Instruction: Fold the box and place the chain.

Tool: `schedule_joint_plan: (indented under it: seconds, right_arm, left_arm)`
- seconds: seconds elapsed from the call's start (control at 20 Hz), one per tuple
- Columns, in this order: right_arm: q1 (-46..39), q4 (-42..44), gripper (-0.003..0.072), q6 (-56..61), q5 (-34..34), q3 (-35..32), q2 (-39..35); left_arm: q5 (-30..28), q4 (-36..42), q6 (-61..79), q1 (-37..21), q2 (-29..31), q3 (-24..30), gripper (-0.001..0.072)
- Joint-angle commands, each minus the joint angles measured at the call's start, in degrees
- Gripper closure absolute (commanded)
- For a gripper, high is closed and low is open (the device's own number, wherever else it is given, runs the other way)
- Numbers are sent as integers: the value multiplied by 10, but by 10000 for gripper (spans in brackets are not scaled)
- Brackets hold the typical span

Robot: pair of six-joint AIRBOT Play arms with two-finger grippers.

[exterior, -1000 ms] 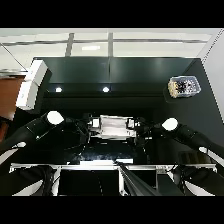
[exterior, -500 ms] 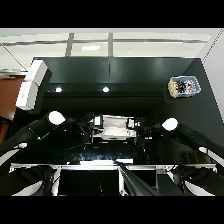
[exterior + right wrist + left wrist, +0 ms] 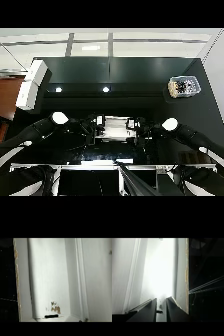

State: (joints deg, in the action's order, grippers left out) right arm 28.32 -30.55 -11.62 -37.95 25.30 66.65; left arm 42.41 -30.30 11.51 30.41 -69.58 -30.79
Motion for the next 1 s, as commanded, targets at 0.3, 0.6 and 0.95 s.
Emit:
schedule_joint_plan:
  seconds: [0.3, 0.6, 0.95]
  right_arm:
    - [0, 1, 163, 1, 0, 0, 0]
    - [0, 1, 163, 1, 0, 0, 0]
    - [0, 1, 163, 1, 0, 0, 0]
  left_arm:
    - [3, 2, 1, 0, -2, 0, 410]
    - [1, 1, 0, -1, -2, 0, 333]
    - [26, -113, -162, -60, 83, -6, 681]
